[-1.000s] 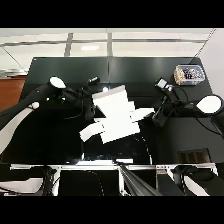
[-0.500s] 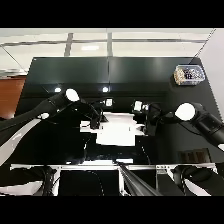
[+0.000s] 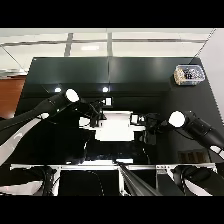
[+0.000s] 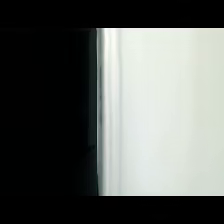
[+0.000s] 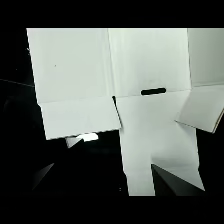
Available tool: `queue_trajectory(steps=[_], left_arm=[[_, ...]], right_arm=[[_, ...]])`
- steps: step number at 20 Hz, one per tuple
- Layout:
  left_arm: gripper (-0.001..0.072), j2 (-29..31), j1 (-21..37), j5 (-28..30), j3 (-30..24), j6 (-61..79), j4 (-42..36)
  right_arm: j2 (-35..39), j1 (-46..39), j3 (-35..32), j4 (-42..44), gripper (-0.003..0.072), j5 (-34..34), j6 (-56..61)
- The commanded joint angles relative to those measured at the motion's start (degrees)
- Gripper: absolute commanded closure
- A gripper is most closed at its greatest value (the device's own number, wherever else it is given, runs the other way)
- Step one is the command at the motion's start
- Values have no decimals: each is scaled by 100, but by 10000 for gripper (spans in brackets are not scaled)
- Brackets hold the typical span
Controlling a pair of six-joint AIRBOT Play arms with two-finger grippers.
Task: Fold the box and place the chain.
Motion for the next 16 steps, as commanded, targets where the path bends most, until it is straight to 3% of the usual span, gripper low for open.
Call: queue_trajectory(steps=[1, 7, 16], left_arm=[[685, -74, 17, -15, 0, -22, 94], [685, -109, 17, -44, 0, -22, 85], [685, -109, 17, -68, 0, -22, 68]], right_arm=[[-42, 92, -103, 238, -34, -214, -74], [-389, 774, -103, 415, -34, -1084, -229], [-474, 905, -72, 702, -34, -1493, -260]])
